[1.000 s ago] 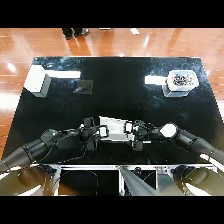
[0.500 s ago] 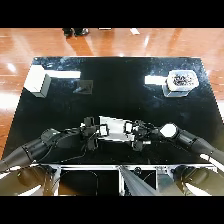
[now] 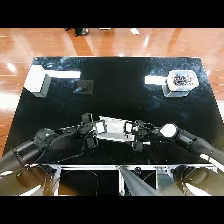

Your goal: Fold the box and place the chain.

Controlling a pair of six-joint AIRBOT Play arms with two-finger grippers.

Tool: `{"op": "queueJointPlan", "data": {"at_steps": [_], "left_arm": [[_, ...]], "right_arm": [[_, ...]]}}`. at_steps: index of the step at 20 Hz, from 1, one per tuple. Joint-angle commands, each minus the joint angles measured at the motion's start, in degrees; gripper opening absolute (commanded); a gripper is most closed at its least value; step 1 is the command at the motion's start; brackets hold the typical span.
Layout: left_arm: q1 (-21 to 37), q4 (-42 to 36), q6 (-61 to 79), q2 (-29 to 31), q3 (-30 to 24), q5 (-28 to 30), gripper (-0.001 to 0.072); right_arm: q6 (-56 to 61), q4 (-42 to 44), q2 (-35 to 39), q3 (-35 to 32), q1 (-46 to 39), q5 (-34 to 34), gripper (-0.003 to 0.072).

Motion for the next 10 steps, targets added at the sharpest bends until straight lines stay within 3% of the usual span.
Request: {"op": "queueJointPlan", "data": {"at_steps": [1,4,6,9,10], "left_arm": [[3.78,7.98,-13.38,4.92,0.07,5.51,0.0022],[12.04,16.85,-27.93,10.62,0.07,16.26,0.0022],[19.93,21.07,-41.68,13.55,0.07,20.09,0.0022],[34.95,21.11,-68.59,11.98,0.07,28.89,0.0023],[39.21,19.37,-67.17,9.49,0.04,33.22,0.0023]], "right_arm": [[0.02,0.02,-0.02,-0.02,-0.04,-0.04,0.0608],[0.02,0.02,-0.02,-0.02,-0.04,-0.04,0.0608],[0.02,0.02,-0.02,-0.02,-0.04,-0.04,0.0608],[0.02,0.02,-0.02,-0.02,-0.04,-0.07,0.0608],[0.02,0.04,-0.02,-0.02,-0.04,-0.07,0.0608]]}}
